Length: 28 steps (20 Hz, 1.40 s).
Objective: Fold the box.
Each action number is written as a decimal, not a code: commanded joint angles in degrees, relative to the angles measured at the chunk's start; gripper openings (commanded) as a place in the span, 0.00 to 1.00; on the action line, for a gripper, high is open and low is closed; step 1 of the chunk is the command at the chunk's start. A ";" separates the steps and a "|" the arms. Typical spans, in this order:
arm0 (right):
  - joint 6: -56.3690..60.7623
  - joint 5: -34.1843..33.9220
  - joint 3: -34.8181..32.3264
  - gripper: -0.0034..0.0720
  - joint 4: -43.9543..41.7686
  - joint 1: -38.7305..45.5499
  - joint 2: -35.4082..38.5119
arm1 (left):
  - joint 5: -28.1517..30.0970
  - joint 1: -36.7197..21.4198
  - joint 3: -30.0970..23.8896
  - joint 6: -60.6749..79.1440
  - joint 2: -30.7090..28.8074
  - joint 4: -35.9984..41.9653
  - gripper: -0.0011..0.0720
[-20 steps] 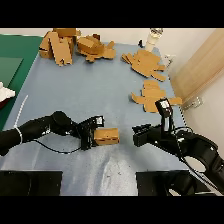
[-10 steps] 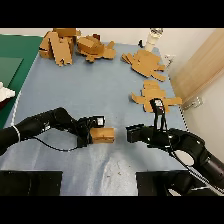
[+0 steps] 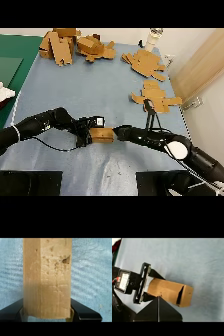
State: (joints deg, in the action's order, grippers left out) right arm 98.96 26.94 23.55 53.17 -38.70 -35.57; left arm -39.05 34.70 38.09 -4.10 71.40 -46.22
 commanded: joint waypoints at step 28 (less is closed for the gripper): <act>-24.44 -6.73 -2.78 0.04 -32.87 0.02 -14.60 | -0.13 -0.04 0.00 -0.42 0.09 -0.09 0.60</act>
State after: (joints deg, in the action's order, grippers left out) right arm 74.50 21.93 20.75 20.75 -38.70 -51.99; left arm -39.20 34.70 38.11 -4.51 71.46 -46.30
